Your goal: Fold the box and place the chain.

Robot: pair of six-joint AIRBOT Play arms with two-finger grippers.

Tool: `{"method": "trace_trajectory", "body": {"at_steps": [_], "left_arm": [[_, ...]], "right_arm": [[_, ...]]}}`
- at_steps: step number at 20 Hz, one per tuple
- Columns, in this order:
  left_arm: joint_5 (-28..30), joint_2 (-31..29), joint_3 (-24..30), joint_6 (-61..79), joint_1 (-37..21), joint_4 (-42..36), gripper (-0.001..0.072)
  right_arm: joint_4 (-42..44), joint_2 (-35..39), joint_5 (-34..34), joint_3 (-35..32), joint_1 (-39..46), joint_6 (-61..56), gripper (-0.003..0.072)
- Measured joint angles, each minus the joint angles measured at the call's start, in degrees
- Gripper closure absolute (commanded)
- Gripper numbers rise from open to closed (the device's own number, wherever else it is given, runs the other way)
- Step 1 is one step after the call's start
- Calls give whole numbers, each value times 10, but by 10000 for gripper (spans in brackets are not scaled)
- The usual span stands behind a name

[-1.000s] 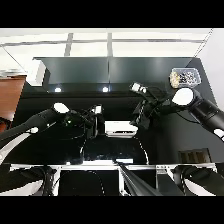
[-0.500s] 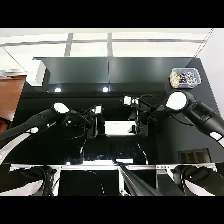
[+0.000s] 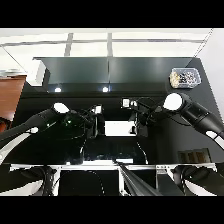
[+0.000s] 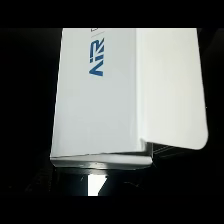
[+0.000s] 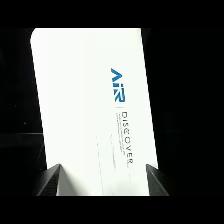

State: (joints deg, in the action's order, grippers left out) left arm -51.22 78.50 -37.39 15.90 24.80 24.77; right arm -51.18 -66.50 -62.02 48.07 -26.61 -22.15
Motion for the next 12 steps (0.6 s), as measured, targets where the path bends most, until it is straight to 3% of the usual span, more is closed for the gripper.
{"method": "trace_trajectory", "body": {"at_steps": [2, 4, 12], "left_arm": [[0, 0, 0, 0, 0, 0, 372], [0, 0, 0, 0, 0, 0, 371], [0, 0, 0, 0, 0, 0, 372]], "right_arm": [[0, -1, 1, -1, 0, 1, 205], [1, -1, 2, -1, 0, 1, 483], [2, -1, 2, -1, 0, 1, 499]]}}
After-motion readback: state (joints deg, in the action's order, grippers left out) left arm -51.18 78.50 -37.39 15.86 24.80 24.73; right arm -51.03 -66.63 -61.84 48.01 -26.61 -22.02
